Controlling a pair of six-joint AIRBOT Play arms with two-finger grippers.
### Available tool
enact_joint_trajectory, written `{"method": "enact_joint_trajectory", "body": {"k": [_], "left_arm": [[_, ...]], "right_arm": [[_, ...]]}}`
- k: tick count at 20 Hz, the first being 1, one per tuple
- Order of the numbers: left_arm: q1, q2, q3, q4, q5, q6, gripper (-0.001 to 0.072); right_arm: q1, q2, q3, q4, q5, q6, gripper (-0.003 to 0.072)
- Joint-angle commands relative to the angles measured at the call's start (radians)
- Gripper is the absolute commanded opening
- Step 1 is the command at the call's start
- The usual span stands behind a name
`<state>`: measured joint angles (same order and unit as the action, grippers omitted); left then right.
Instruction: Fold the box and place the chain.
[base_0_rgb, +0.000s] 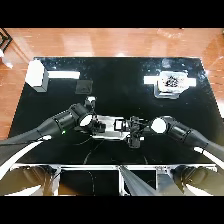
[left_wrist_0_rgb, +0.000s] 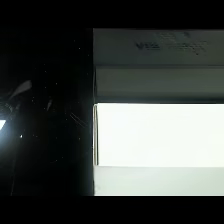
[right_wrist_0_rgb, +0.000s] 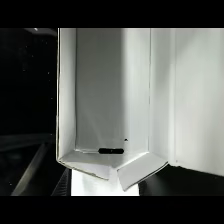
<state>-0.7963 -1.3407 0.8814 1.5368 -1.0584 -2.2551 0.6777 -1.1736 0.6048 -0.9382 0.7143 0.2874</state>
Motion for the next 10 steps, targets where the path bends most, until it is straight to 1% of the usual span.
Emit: {"method": "enact_joint_trajectory", "body": {"k": [1,6,8,9,10], "left_arm": [[0.001,0.000,0.000,0.000,-0.001,0.000,0.0022],[0.001,-0.001,0.000,0.000,0.000,0.000,0.0022],[0.001,-0.001,0.000,0.000,0.000,0.000,0.0022],[0.001,-0.001,0.000,0.000,0.000,0.000,0.0023],[0.001,-0.001,0.000,0.000,0.001,0.000,0.0023]], "right_arm": [[0.006,-0.015,-0.001,0.019,-0.003,0.000,0.0246],[0.006,-0.016,-0.001,0.039,-0.028,-0.001,0.0246],[0.006,-0.016,-0.001,0.083,-0.041,-0.001,0.0246],[0.006,-0.018,-0.001,0.109,-0.055,-0.001,0.0227],[0.006,-0.019,-0.001,0.124,-0.070,0.000,0.0228]]}}
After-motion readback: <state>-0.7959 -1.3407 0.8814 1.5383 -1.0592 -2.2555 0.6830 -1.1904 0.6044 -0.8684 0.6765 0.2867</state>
